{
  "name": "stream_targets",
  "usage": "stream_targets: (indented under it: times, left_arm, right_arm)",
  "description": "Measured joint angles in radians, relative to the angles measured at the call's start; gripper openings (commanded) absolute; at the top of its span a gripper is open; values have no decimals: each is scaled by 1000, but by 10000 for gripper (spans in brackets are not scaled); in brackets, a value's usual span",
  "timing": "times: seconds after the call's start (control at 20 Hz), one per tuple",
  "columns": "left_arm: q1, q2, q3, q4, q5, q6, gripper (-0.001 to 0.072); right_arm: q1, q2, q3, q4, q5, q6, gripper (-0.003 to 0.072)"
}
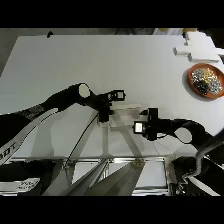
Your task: Fold the box and place the chain.
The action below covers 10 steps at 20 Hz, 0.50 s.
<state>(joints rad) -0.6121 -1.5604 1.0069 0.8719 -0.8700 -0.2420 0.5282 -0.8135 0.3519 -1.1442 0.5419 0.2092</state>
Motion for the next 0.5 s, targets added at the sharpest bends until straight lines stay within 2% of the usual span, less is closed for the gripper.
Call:
stream_targets:
  times: [0.2,0.5]
  left_arm:
    - [0,0,0,0,-1,1,11]
    - [0,0,0,0,-1,1,11]
  right_arm:
    - [-76,-44,43,114,55,-114,682]
    - [-211,-175,115,328,181,-308,682]
